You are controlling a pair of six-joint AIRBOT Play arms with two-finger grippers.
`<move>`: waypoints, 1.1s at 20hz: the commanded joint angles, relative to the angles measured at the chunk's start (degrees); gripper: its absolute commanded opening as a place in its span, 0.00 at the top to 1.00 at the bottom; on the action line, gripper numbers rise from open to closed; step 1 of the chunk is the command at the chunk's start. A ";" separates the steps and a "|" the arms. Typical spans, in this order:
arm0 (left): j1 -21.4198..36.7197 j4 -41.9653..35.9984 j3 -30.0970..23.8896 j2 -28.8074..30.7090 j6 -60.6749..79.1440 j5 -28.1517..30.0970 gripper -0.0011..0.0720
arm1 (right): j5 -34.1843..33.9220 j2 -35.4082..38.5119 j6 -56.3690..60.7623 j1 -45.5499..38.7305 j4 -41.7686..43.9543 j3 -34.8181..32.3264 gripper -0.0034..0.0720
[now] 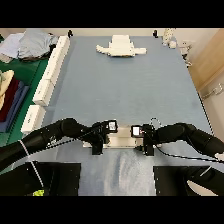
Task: Fold the box.
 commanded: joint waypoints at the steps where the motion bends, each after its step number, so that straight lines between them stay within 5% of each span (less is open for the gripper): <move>1: 0.85 6.93 0.46 3.78 -11.52 -1.55 0.97 | 0.00 0.02 0.04 0.00 0.02 0.00 0.36; 8: 20.04 18.14 0.44 19.41 -50.88 -17.09 0.97 | 0.02 0.02 0.04 0.00 0.02 0.00 0.36; 14: 36.83 16.76 -2.43 17.22 -64.37 -30.53 0.97 | 0.00 0.02 0.04 0.00 0.02 0.00 0.36; 22: 35.74 4.46 -8.55 8.90 -63.04 -22.36 0.97 | 0.02 0.02 0.04 0.00 0.02 0.00 0.36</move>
